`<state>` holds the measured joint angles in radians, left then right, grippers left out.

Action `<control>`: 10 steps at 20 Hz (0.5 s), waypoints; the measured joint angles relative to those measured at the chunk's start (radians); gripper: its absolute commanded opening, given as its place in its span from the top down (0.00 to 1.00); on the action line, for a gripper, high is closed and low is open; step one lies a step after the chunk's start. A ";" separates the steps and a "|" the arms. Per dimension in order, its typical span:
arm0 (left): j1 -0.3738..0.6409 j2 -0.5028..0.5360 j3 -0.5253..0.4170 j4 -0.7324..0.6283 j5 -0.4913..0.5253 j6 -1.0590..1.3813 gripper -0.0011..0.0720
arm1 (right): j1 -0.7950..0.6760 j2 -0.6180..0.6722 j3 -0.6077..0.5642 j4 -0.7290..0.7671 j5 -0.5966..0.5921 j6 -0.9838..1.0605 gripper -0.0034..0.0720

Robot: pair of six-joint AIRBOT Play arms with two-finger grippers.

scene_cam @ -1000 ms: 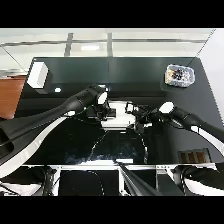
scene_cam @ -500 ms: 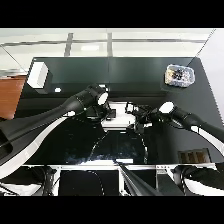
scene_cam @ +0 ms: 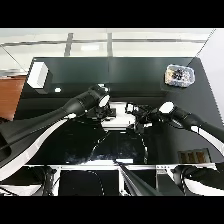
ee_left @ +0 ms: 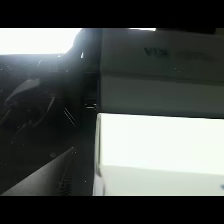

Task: Fold the box and place the chain.

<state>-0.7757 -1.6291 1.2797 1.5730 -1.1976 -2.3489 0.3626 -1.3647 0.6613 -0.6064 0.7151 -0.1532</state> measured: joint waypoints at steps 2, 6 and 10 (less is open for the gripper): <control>0.001 0.017 -0.025 0.000 0.001 -0.003 0.48 | 0.000 0.000 0.000 0.000 0.000 0.000 0.72; 0.022 0.056 -0.073 -0.040 0.057 0.013 0.48 | 0.000 0.000 0.000 0.000 0.000 0.000 0.72; 0.031 0.057 -0.087 -0.091 0.106 0.036 0.51 | 0.000 0.000 0.000 0.000 0.000 0.000 0.72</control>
